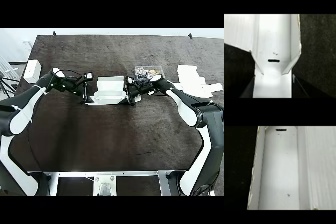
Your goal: Fold the box and place the chain.
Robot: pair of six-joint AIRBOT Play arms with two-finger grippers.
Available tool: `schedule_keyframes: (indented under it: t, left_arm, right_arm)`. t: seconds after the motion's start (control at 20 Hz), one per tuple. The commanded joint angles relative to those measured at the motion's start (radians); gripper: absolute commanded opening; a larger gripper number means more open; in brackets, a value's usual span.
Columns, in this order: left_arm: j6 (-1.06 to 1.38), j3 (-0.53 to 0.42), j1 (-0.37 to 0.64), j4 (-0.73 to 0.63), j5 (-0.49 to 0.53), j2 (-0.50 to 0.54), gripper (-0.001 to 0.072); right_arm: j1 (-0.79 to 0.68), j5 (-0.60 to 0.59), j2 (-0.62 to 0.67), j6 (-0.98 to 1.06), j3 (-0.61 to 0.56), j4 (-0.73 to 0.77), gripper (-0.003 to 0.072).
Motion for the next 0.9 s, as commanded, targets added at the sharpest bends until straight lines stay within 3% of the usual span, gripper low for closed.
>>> schedule_keyframes:
  t: [0.0, 0.25, 0.7, 0.8, 0.85]
  left_arm:
    - [0.003, 0.0, -0.005, -0.011, 0.02, -0.001, 0.0538]
    - [0.002, 0.0, -0.057, 0.051, 0.077, -0.01, 0.0537]
    - [-0.005, 0.0, -0.059, 0.044, 0.105, -0.01, 0.0532]
    - [-0.002, 0.0, -0.059, 0.04, 0.101, -0.01, 0.0397]
    - [-0.001, 0.0, -0.059, 0.037, 0.101, -0.01, 0.0396]
  right_arm:
    - [0.0, 0.0, 0.0, 0.0, 0.0, 0.0, 0.0581]
    - [0.0, 0.0, 0.0, 0.0, 0.0, 0.0, 0.0581]
    - [0.0, 0.0, 0.0, 0.0, 0.0, 0.0, 0.0582]
    - [0.0, 0.0, 0.0, 0.0, 0.0, 0.0, 0.0582]
    - [0.0, 0.0, 0.0, 0.001, 0.0, 0.0, 0.0581]
